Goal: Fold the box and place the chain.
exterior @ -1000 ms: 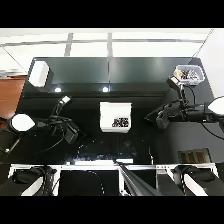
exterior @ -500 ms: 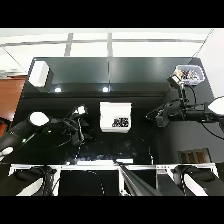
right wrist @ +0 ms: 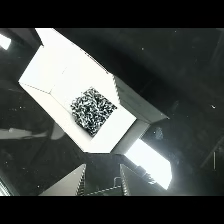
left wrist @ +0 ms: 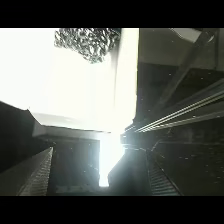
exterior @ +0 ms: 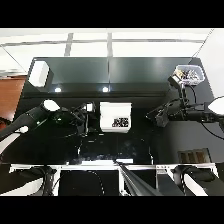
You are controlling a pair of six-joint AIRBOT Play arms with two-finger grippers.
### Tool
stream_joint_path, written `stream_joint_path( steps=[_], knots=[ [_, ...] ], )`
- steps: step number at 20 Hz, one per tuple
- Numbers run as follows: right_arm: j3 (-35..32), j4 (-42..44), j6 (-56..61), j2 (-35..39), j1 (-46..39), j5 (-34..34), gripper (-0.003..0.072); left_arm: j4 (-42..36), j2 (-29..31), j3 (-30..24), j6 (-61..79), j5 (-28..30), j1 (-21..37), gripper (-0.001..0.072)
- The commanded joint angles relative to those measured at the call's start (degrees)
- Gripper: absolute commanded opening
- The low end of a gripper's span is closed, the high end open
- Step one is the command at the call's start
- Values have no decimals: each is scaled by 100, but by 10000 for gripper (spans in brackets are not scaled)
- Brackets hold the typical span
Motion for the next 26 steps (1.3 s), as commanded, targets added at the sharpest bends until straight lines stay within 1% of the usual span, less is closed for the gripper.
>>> stream_joint_path(
  steps=[1, 6, 9, 14, 23, 26],
  knots=[
    [2, 2, 2, 2, 0, -2, 273, -52, -229, 146, 240, 46, -2, 719],
    [2, -2, 2, 2, 0, -42, 273, -341, -378, 195, 221, 125, -4, 718],
    [2, -4, 2, 2, 0, -66, 273, -341, -481, 308, 223, 111, -11, 718],
    [2, -31, 2, 2, 0, -153, 273, -291, -627, 455, 229, 33, -216, 718],
    [2, -39, 0, 2, 0, -153, 273, -295, -656, 455, 184, -26, -337, 717],
    [2, -39, 0, 2, 0, -153, 273, -234, -656, 455, -87, -26, -337, 717]
  ],
)
